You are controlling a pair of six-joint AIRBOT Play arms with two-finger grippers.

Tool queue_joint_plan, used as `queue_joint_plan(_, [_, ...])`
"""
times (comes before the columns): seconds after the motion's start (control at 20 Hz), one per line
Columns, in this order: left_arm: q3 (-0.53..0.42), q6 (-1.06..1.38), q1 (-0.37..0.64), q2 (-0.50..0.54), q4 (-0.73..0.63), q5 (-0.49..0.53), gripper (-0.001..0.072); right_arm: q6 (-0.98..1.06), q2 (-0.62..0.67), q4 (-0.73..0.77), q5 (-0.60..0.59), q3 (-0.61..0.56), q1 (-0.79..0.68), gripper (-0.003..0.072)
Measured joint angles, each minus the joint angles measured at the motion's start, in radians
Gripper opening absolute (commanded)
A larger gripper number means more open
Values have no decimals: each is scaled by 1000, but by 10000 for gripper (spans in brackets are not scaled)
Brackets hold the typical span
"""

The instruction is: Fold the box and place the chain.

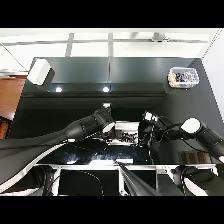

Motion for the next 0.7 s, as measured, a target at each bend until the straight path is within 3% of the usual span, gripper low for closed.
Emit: queue_joint_plan(0.7, [0, 0, 0, 0, 0, 0, 33, -24, -4, -100, -173, -62, 131, 703])
